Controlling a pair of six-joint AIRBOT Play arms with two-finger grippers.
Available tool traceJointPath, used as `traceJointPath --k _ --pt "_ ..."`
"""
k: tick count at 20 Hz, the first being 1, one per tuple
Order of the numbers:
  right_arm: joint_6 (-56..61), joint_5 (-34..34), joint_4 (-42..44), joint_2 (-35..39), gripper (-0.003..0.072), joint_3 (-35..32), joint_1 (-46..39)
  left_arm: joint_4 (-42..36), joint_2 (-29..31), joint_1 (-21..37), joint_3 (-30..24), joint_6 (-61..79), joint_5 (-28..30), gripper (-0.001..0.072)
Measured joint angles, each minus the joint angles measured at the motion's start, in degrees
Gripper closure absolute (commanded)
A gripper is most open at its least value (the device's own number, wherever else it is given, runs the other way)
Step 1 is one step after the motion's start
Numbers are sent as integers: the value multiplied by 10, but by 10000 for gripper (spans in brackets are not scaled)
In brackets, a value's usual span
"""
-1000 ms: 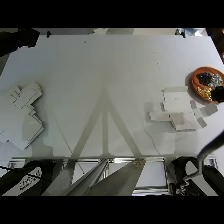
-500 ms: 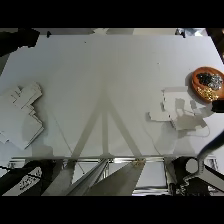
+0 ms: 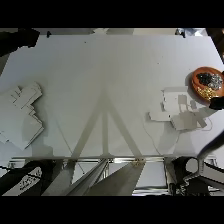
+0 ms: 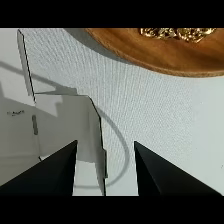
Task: Fold the box and place the chain.
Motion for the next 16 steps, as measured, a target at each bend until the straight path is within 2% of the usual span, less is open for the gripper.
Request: traceJointPath --k 3,4,7,16 --pt "-4 -10 2 -19 288 3 0 0 0 0 0 0 0 10" --pt "-6 -11 4 -28 327 3 0 0 0 0 0 0 0 10" --pt "-19 -12 28 -43 676 4 0 0 0 0 0 0 0 10" --pt "-46 24 91 -37 678 5 23 0 0 0 0 0 0 10"
